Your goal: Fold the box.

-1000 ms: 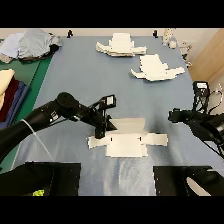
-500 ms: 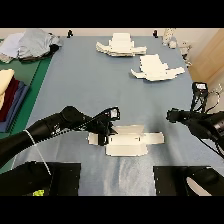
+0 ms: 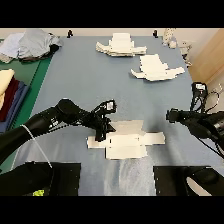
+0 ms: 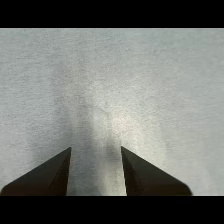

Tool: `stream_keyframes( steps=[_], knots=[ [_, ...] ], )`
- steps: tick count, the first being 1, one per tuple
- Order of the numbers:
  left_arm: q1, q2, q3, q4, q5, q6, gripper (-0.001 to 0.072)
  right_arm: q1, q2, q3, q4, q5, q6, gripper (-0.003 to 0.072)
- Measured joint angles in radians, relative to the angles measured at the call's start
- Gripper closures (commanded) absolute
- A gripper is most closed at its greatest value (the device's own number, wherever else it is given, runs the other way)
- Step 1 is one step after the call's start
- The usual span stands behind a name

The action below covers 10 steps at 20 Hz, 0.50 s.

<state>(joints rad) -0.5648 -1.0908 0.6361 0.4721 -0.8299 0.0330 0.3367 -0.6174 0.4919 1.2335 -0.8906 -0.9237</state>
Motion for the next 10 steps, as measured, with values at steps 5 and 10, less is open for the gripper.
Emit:
stream_keyframes(
  steps=[5, 10],
  knots=[
    [0.002, -0.057, 0.004, 0.000, -0.045, 0.001, 0.0698, 0.000, 0.000, 0.000, 0.004, 0.000, 0.000, 0.0190],
    [0.003, -0.077, 0.005, -0.003, -0.056, 0.004, 0.0698, 0.000, 0.000, 0.000, 0.004, 0.000, 0.000, 0.0190]
  ],
)
